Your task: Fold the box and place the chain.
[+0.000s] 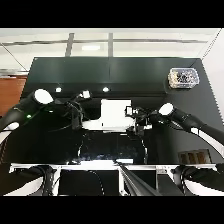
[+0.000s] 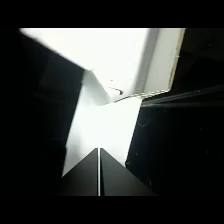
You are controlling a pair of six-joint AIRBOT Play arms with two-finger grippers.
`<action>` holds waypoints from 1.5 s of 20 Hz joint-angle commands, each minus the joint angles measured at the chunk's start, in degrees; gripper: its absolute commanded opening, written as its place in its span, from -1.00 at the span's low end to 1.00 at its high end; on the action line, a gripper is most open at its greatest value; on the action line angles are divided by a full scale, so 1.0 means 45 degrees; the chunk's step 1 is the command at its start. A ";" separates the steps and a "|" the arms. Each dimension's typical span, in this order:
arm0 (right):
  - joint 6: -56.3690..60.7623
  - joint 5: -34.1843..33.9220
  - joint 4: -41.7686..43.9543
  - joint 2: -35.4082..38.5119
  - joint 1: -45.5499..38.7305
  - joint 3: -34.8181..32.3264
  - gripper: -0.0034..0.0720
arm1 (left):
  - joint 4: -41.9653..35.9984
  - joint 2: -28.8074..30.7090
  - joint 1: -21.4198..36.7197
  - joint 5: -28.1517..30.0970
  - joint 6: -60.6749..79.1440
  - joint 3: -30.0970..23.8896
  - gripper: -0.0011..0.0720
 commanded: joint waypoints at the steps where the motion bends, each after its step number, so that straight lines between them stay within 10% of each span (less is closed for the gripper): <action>1: 0.0000 0.0000 0.0000 0.0000 0.0010 -0.0010 0.31 | -0.0155 -0.1175 -0.0865 0.1001 0.1413 -0.0005 -0.90; 30: 0.0000 0.0005 0.0000 0.0000 0.0010 -0.0010 0.31 | -0.2385 -0.2001 -0.2385 0.3055 0.2487 0.0078 -0.90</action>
